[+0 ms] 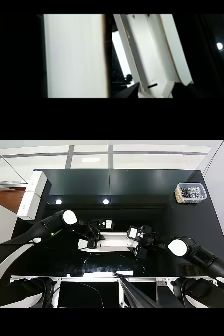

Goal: Fold the box and place the chain.

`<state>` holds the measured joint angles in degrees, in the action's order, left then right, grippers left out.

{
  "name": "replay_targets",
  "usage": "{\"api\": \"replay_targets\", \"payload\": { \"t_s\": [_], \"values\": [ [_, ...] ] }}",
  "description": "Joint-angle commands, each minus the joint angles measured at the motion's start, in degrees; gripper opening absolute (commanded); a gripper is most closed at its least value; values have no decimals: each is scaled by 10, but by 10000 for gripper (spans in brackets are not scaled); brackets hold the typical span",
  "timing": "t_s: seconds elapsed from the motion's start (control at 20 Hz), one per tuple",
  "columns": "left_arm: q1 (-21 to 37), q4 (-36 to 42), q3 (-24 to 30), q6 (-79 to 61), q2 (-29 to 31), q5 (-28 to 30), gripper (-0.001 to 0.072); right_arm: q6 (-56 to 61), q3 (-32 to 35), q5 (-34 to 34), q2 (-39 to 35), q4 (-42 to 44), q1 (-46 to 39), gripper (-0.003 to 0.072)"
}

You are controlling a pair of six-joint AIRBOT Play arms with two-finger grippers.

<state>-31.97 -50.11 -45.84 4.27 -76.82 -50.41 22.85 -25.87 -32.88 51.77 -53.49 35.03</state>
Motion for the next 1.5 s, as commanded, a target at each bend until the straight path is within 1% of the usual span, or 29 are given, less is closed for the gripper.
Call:
{"api": "replay_targets", "payload": {
  "t_s": [0.0,0.2,0.3,0.45,0.65,0.85,1.3,1.45],
  "values": [
    [-5,-2,3,-3,0,11,28,-33,0,-5,8,42,0,710],
    [-5,-2,3,-2,0,10,29,-58,0,-13,30,82,-1,710],
    [-5,-2,3,-2,0,7,30,-110,0,-35,45,114,-5,710],
    [-5,-2,3,4,0,6,31,-159,0,-66,66,115,-5,709],
    [-5,-2,3,4,0,-5,31,-214,0,-64,105,114,-9,709],
    [-5,-2,3,4,0,-23,31,-216,0,-53,118,115,-17,709],
    [-5,-2,3,4,0,-24,31,-216,0,-50,121,130,-23,708],
    [-5,-2,3,4,0,-24,32,-216,0,-49,121,147,-23,708]
  ]
}}
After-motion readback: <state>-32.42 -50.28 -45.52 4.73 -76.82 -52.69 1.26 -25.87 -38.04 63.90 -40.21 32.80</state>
